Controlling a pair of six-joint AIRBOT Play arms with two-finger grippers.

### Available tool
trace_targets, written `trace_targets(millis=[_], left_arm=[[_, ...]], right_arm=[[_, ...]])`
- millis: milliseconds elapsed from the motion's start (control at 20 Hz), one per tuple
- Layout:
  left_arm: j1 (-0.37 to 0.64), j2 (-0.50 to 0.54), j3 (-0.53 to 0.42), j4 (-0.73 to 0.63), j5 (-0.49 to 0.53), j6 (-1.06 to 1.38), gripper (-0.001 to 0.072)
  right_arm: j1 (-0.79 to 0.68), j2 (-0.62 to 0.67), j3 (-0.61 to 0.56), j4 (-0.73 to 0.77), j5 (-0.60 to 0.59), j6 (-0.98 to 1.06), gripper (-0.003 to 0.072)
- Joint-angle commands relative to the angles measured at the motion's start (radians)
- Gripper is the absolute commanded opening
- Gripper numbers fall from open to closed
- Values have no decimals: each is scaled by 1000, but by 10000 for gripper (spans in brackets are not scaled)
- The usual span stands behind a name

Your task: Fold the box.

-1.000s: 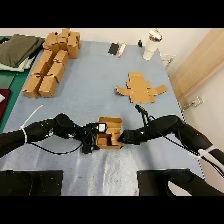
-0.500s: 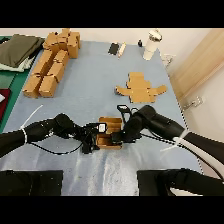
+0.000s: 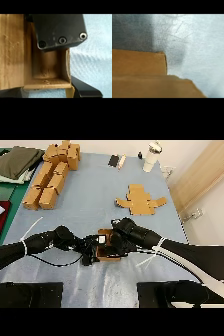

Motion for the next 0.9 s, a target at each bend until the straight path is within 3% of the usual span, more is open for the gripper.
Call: trace_targets(millis=[0, 100, 400, 650, 700, 750, 850], left_arm=[[0, -1, 1, 1, 0, 3, 461], [0, -1, 1, 1, 0, 3, 461], [0, -1, 1, 1, 0, 3, 461], [0, -1, 1, 1, 1, 3, 461], [0, -1, 1, 1, 0, 3, 461], [0, -1, 1, 1, 0, 3, 461], [0, -1, 1, 1, 0, 3, 461]], right_arm=[[14, -15, 5, -6, 5, 26, 20], [14, -7, 6, -6, 2, 25, 378], [13, 132, 10, 13, -44, 55, 378], [-10, 291, 8, -18, -206, 79, 378], [-41, 318, 4, -43, -228, 70, 342], [-84, 339, -6, -70, -225, 45, 247], [-254, 349, -40, -77, -144, -67, 162]])
